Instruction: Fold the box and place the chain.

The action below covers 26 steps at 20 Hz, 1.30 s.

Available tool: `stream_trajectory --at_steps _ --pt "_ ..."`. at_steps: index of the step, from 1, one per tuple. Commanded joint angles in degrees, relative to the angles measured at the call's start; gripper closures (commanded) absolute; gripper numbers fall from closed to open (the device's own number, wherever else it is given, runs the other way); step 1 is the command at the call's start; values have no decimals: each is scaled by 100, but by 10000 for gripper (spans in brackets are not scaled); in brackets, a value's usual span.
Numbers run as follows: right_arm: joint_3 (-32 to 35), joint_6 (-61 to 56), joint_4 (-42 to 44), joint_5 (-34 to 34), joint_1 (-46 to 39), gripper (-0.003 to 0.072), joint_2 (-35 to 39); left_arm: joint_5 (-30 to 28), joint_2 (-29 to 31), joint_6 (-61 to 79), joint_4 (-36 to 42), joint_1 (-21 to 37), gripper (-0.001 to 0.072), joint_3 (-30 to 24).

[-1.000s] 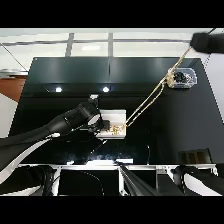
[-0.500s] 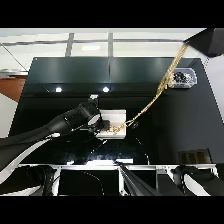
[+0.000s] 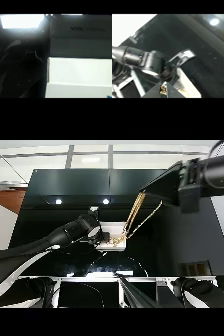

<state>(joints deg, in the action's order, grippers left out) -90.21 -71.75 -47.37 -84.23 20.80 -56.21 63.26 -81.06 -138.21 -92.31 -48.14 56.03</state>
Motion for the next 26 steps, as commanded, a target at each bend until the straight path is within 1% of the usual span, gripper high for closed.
stream_trajectory --at_steps 1,3,5,8,11,14,15,16,17,18,21,22,23,25,26 --pt "98 17 39 98 452 659 -179 -7 -2 0 0 -2 679 7" --pt "275 17 35 109 549 659 -337 -7 -2 0 -2 -2 679 7" --pt "623 17 44 223 610 659 -457 -7 -2 -2 -2 -2 679 7" --pt "1392 17 39 481 732 658 -623 -9 -2 -2 0 -2 679 7" --pt "2210 17 -107 1021 750 657 -699 -9 -2 0 0 -2 679 7" --pt "2767 -2 -223 1252 750 654 -789 -9 -2 0 -2 -2 678 7" --pt "2828 -2 -260 1248 741 485 -800 -9 -2 0 -2 -2 679 7" --pt "2817 2 -398 1217 673 53 -787 -9 -2 0 -2 -2 678 7" --pt "2778 2 -538 1137 485 32 -761 -9 -2 0 -4 -2 679 7" --pt "2741 0 -688 1019 214 44 -719 -9 -2 0 -2 -2 679 7" --pt "2750 -2 -1307 973 -1021 44 -603 -15 -2 0 -4 -2 679 7" --pt "2833 -83 -1615 1300 -1458 44 -603 -17 -2 0 -4 -2 679 7" --pt "3027 -439 -1939 1954 -1840 43 -605 -17 -2 0 -9 -2 679 7" --pt "3567 -1510 -2535 3486 -2350 42 -706 -17 -2 0 -7 -2 678 7" --pt "3698 -1926 -2699 3974 -2476 42 -876 -15 -2 0 -4 -2 679 7"
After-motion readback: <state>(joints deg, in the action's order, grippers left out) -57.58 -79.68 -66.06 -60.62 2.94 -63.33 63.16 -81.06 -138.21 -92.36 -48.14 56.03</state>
